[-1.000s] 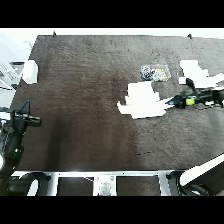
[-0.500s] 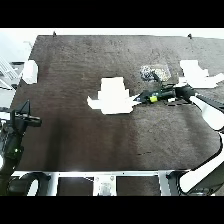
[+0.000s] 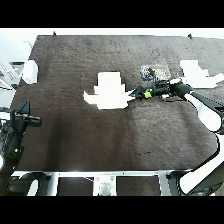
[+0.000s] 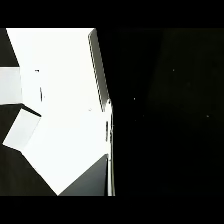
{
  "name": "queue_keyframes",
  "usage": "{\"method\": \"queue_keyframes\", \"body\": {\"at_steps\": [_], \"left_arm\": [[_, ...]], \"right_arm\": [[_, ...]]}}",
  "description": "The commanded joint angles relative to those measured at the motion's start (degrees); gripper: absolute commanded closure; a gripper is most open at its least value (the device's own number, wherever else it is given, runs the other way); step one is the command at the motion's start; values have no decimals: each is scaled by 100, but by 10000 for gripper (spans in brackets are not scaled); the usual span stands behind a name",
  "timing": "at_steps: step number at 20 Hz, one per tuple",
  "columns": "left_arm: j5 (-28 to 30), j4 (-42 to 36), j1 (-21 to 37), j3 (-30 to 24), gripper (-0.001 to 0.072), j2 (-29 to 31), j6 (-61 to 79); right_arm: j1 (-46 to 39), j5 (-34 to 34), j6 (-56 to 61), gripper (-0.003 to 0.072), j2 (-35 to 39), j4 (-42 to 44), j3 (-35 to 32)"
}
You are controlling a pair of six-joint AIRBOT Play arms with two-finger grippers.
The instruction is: Fold the box and place the chain.
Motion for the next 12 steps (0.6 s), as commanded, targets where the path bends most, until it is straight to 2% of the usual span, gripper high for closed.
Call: {"method": "queue_keyframes", "body": {"at_steps": [1,4,6,10,12], "left_arm": [[-264,-26,-2,7,687,4,-15],[-973,-26,-2,7,680,4,0],[-1231,-138,-2,7,112,2,-173],[-1174,-289,-2,157,111,-310,-776],[-1303,-289,-2,481,110,-940,-1086]], "right_arm": [[20,-28,50,684,4,2,37],[20,-55,48,684,4,4,37],[35,-50,-7,684,4,-2,31],[74,-52,-48,685,11,0,31],[122,-122,-181,685,28,-70,26]]}}
